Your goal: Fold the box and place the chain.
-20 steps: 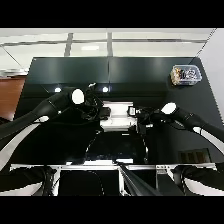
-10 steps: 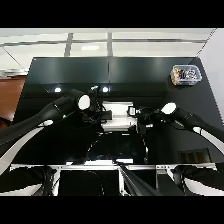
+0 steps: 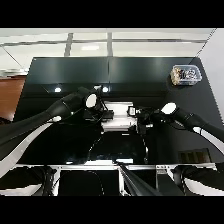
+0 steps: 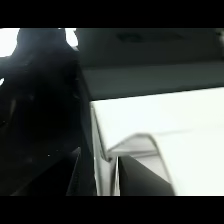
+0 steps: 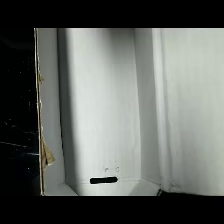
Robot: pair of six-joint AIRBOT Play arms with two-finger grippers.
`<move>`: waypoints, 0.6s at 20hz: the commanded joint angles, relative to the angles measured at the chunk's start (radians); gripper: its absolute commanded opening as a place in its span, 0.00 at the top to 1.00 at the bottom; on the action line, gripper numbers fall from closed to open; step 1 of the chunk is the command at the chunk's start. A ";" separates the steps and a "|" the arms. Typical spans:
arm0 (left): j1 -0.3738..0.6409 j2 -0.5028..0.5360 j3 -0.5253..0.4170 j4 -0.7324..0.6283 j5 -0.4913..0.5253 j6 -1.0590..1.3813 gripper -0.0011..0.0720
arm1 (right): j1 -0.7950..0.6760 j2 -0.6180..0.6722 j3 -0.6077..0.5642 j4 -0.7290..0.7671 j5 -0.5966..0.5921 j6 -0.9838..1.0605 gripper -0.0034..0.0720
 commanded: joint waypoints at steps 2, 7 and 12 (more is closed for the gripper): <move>-0.021 -0.049 0.048 0.051 -0.062 -0.064 0.60 | 0.001 0.000 0.000 0.001 -0.006 0.006 0.33; -0.064 -0.067 0.060 0.099 -0.048 -0.118 0.60 | 0.001 0.000 0.000 0.001 -0.006 0.006 0.33; -0.063 -0.067 0.060 0.098 -0.047 -0.143 0.82 | 0.001 0.000 0.000 0.001 -0.007 0.006 0.33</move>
